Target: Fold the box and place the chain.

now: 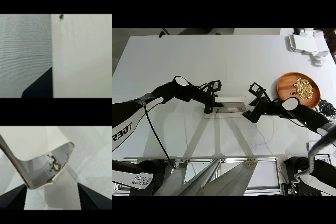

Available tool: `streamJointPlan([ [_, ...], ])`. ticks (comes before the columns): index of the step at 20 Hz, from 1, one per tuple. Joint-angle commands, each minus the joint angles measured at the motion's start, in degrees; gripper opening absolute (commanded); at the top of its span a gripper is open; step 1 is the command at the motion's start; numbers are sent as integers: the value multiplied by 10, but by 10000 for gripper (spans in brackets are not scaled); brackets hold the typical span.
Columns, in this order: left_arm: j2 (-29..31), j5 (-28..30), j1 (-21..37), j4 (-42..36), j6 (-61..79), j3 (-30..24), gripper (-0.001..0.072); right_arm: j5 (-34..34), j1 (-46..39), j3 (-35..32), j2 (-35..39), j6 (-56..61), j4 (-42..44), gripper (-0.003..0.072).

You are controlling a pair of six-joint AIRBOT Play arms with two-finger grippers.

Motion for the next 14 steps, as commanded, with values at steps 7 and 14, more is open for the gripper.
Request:
streamJointPlan([
  [7,0,-1,0,1,0,0,9,5,-5,4,-3,-159,-2,674],
  [14,0,-1,0,1,0,0,9,84,-33,44,-74,-226,44,674],
])
